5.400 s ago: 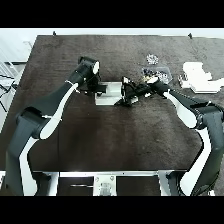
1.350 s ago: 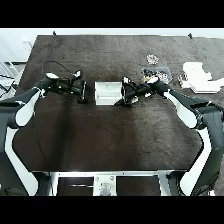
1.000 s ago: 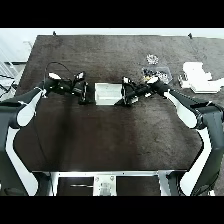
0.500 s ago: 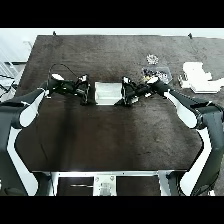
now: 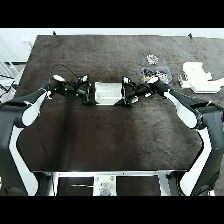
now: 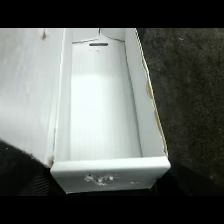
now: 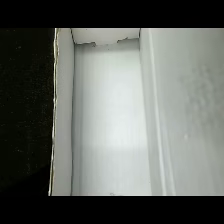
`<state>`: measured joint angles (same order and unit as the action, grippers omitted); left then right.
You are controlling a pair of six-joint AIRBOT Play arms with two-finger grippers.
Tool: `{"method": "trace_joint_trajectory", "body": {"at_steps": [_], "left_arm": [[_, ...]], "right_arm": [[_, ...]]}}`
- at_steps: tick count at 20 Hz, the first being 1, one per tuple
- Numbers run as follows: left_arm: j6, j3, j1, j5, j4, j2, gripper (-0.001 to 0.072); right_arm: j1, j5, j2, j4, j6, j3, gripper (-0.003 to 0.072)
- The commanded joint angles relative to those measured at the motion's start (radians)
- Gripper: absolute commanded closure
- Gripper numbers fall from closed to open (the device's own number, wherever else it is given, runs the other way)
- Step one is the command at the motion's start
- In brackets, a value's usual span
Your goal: Fold the box and place the chain.
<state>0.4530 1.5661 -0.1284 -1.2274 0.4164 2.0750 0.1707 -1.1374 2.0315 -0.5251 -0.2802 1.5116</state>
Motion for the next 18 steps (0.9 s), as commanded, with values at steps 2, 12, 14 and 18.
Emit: {"method": "trace_joint_trajectory", "body": {"at_steps": [2, 12, 14, 18], "left_arm": [[-0.012, 0.017, 0.000, -0.018, -0.020, 0.023, -0.0011], [-0.018, 0.017, -0.004, -0.029, -0.021, 0.043, -0.0011], [-0.018, 0.017, -0.008, -0.029, -0.021, 0.043, -0.0001], [-0.018, 0.017, -0.031, -0.006, 0.011, 0.045, 0.0057]], "right_arm": [[0.000, 0.000, 0.000, 0.000, 0.000, 0.000, 0.0197], [0.000, 0.000, 0.000, 0.000, -0.001, 0.000, 0.0198], [0.000, 0.000, 0.000, 0.000, -0.001, 0.000, 0.0198], [0.000, 0.000, 0.000, 0.000, -0.001, 0.000, 0.0198]]}}
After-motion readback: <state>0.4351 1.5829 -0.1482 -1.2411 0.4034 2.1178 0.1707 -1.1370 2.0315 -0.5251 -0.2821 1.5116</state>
